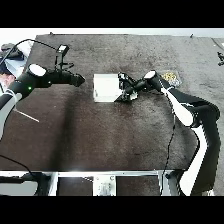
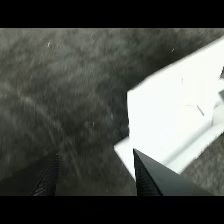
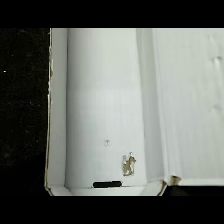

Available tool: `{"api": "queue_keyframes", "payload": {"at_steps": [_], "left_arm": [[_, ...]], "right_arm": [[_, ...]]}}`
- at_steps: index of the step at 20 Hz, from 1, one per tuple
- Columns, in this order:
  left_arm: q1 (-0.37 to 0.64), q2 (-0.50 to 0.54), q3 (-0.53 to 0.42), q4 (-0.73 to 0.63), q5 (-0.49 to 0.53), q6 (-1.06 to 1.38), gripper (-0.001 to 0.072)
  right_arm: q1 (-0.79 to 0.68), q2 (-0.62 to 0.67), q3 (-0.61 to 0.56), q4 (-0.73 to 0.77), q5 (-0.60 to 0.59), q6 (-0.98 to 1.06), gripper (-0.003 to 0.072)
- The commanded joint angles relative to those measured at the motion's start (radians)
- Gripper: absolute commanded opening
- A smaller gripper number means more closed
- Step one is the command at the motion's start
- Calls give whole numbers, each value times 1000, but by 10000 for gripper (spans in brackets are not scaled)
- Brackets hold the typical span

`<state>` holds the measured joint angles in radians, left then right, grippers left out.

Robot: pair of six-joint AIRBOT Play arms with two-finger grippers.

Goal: Fold the box and place the chain.

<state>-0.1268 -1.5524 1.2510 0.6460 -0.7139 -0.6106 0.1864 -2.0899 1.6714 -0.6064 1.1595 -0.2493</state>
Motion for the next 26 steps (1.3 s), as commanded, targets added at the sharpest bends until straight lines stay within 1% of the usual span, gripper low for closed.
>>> {"api": "queue_keyframes", "payload": {"at_steps": [1,2,3,5,6,7,8,9,10,11,12,15,19,22,26], "left_arm": [[78,-134,98,-267,-166,301,485],[105,-199,157,-327,-253,404,485],[122,-263,219,-345,-336,452,485],[136,-377,331,-339,-471,556,484],[135,-430,376,-340,-550,665,484],[130,-465,401,-340,-573,705,486],[127,-489,406,-323,-581,773,539],[121,-501,406,-282,-588,847,664],[114,-511,406,-222,-596,898,671],[108,-513,401,-171,-605,947,705],[103,-513,391,-156,-611,984,720],[97,-528,387,-183,-666,1041,720],[79,-551,380,-207,-678,1064,720],[46,-553,380,-212,-628,1064,720],[34,-553,381,-232,-596,1064,720]], "right_arm": [[1,0,1,0,0,0,468],[1,0,1,0,1,0,468],[1,0,1,0,0,0,468],[1,0,1,0,0,0,468],[1,0,1,0,0,0,468],[1,0,1,0,0,0,468],[1,0,1,0,0,0,468],[1,0,1,0,0,0,468],[1,0,1,0,0,0,468],[1,0,1,0,0,0,468],[1,0,1,0,0,0,467],[1,0,1,0,0,0,468],[1,0,1,0,0,0,467],[1,0,1,0,0,0,468],[1,0,1,0,1,0,468]]}}
